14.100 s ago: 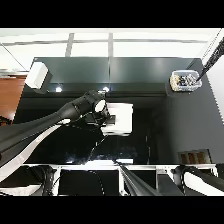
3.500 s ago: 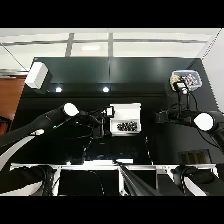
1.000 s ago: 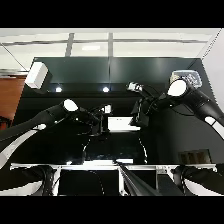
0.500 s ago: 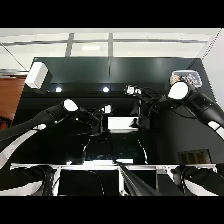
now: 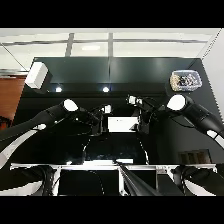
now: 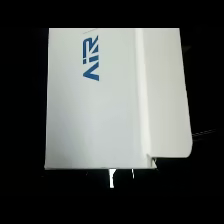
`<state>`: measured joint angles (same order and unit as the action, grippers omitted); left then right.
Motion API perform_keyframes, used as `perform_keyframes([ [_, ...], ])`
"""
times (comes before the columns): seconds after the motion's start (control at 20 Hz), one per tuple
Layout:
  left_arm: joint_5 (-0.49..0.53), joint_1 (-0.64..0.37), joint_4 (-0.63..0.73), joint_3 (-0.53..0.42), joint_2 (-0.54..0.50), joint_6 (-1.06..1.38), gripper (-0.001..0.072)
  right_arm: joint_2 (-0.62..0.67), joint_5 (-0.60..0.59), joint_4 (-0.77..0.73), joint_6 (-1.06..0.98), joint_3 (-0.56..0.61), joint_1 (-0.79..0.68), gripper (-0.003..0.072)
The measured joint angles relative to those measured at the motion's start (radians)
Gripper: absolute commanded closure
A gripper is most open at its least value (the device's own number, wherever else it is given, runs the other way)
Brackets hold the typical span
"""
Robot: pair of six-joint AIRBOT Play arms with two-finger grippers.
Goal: Fold the box and place the chain.
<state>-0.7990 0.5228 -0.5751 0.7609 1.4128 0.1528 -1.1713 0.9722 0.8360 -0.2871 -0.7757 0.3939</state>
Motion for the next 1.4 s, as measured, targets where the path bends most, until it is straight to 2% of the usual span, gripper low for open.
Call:
perform_keyframes([
  [0.25, 0.0, 0.0, 0.0, 0.0, 0.0, 0.0, 0.0381, 0.004, -0.019, -0.032, 0.018, 0.007, 0.0, -0.0034],
  [0.35, 0.0, 0.0, 0.0, 0.0, 0.0, 0.0, 0.0381, 0.007, -0.021, -0.048, 0.014, 0.006, 0.0, 0.0189],
  [0.45, 0.0, 0.0, 0.0, 0.0, 0.0, 0.0, 0.0381, 0.009, -0.018, -0.061, 0.01, 0.005, 0.0, 0.0214],
  [0.6, 0.0, 0.0, 0.0, 0.0, 0.0, 0.0, 0.0381, 0.01, -0.015, -0.07, 0.006, 0.005, 0.0, 0.0383],
  [1.4, 0.001, 0.0, 0.0, 0.0, 0.0, 0.0, 0.0381, 0.011, -0.01, -0.074, -0.006, 0.007, 0.0, 0.0384],
])
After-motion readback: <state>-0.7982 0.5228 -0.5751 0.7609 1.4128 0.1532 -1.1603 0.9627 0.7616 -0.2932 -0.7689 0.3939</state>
